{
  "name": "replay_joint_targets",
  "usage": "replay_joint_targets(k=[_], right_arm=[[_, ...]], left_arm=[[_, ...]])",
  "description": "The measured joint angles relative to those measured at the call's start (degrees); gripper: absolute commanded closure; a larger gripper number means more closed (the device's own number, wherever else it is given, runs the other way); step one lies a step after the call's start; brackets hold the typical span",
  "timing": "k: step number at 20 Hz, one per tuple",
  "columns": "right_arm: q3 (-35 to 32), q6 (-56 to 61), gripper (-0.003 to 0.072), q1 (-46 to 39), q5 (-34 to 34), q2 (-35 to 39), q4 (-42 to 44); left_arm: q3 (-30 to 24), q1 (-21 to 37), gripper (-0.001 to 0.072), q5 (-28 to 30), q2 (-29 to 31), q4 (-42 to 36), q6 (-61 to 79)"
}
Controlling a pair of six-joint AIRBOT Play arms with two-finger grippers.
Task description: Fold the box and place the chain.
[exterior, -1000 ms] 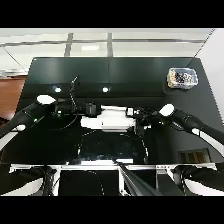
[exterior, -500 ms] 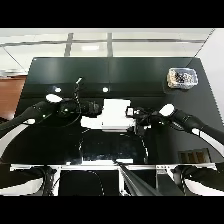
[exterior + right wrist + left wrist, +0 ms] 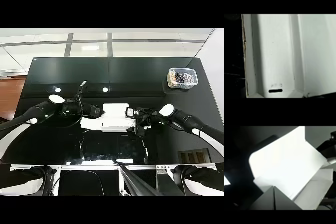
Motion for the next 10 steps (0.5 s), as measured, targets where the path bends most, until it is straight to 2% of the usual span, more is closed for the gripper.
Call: replay_joint_targets(k=[6, 10], right_arm=[[0.0, 0.15, 0.0208, 0.0, -0.11, 0.0, 0.02], [0.0, 0.15, 0.0207, 0.0, -0.11, 0.0, 0.02]], left_arm=[[-1.31, 5.6, 0.0688, 0.5, 14.8, 14.91, -3.96], [-5.03, 7.63, 0.0685, -0.24, 24.48, 20.5, -2.27]])
